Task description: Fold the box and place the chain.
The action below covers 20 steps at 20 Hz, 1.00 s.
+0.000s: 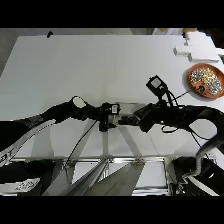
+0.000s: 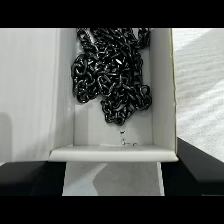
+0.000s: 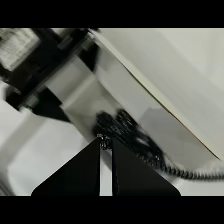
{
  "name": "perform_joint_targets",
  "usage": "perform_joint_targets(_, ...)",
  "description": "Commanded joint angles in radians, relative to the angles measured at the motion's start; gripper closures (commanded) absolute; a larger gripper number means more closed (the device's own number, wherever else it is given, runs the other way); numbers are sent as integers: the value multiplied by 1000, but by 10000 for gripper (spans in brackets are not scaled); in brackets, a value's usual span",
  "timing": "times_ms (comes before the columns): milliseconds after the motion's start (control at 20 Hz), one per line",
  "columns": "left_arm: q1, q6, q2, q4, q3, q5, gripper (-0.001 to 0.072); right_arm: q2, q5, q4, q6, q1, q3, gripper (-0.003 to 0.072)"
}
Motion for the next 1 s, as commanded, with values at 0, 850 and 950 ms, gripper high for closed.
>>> perform_joint_targets(0,1,0,1,0,1,0,437,-23,-140,52,37,97,1,670)
perform_joint_targets(850,1,0,1,0,1,0,437,-212,228,-220,163,-186,347,654)
perform_joint_targets(950,1,0,1,0,1,0,437,-226,273,-290,196,-291,350,670)
